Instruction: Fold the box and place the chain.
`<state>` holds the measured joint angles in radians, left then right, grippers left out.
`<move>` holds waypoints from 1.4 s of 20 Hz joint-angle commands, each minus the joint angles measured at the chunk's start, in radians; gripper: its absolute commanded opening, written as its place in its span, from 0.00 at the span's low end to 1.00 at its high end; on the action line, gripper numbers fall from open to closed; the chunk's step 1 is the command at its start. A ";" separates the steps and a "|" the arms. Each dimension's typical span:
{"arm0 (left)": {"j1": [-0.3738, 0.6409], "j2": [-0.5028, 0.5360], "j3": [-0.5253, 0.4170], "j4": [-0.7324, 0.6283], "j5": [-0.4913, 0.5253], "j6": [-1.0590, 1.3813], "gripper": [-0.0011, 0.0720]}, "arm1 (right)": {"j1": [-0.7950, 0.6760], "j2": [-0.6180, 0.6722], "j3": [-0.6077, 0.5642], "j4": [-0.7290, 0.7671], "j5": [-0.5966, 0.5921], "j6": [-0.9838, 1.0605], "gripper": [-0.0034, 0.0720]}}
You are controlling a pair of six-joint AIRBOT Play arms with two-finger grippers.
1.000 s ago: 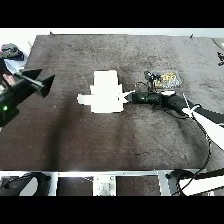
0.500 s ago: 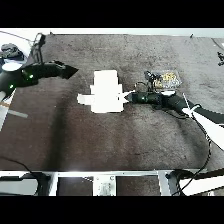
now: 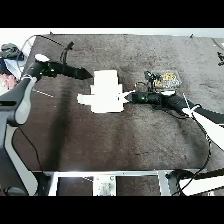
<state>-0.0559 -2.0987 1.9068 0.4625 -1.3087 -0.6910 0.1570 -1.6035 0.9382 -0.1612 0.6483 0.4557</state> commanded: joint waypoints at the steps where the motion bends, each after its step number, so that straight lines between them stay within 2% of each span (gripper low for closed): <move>1: -0.038 -0.120 0.108 0.010 -0.043 -0.053 0.82 | 0.000 0.000 0.000 -0.004 -0.002 0.000 0.05; 10: -0.050 -0.168 0.115 0.011 -0.068 -0.060 0.82 | -0.001 0.000 0.000 -0.004 -0.001 0.000 0.05; 17: 0.004 -0.163 0.151 0.026 -0.072 -0.075 0.82 | -0.002 0.000 0.000 -0.003 0.002 0.000 0.05; 24: -0.054 -0.196 0.148 0.005 -0.077 -0.045 0.82 | -0.001 0.001 0.000 0.000 0.002 0.000 0.05; 27: -0.055 -0.218 0.148 -0.038 -0.127 -0.053 0.82 | -0.002 0.001 0.000 0.000 0.002 0.000 0.05; 28: -0.055 -0.223 0.148 -0.038 -0.143 -0.053 0.73 | -0.001 0.001 0.000 0.000 0.002 0.000 0.05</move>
<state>-0.1047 -2.3051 2.0541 0.4507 -1.4090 -0.7437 0.1562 -1.6032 0.9382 -0.1616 0.6498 0.4553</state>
